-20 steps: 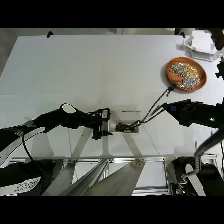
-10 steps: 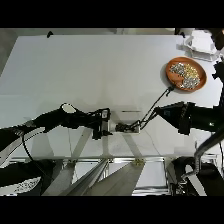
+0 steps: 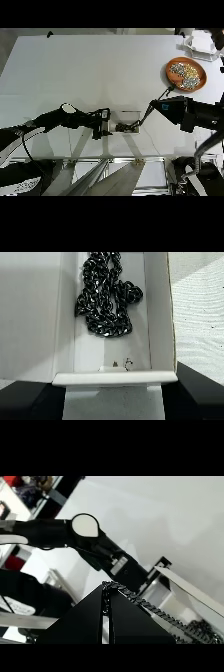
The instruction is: Fold the box and place the chain.
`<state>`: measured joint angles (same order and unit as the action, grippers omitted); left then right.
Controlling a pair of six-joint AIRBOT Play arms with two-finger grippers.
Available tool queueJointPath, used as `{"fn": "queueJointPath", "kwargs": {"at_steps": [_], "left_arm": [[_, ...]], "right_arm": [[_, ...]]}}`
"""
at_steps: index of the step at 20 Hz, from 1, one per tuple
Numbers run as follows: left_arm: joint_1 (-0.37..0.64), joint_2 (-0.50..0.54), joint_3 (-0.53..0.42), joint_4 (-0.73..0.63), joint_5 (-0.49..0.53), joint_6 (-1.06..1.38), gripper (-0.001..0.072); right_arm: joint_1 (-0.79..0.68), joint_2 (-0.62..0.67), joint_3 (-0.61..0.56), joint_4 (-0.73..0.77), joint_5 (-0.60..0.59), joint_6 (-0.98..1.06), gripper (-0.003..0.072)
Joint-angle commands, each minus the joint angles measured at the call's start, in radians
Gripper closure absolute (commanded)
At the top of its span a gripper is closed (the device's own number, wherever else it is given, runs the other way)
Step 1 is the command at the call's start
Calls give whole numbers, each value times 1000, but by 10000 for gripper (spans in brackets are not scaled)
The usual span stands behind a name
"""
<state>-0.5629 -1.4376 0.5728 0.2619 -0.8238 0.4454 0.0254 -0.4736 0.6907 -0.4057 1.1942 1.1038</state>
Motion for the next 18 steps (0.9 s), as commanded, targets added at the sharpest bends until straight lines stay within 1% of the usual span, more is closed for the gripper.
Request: {"fn": "queueJointPath", "kwargs": {"at_steps": [1,3,5,7,9,12,18], "left_arm": [[0,0,1,0,0,0,577],[0,0,1,0,0,0,577],[0,0,1,0,0,0,577],[0,0,1,0,0,0,577],[0,0,1,0,0,0,577],[0,0,1,0,0,0,577],[0,0,1,0,0,0,577]], "right_arm": [[2,-4,-24,4,-11,-54,676],[14,-28,-86,-22,-34,-74,676],[66,-78,-165,-42,-110,-98,676],[151,-153,-227,-42,-184,-136,676],[253,-251,-240,-42,-247,-172,675],[383,-391,-240,-42,-371,-170,675],[532,-602,-240,-51,-430,-169,674]]}}
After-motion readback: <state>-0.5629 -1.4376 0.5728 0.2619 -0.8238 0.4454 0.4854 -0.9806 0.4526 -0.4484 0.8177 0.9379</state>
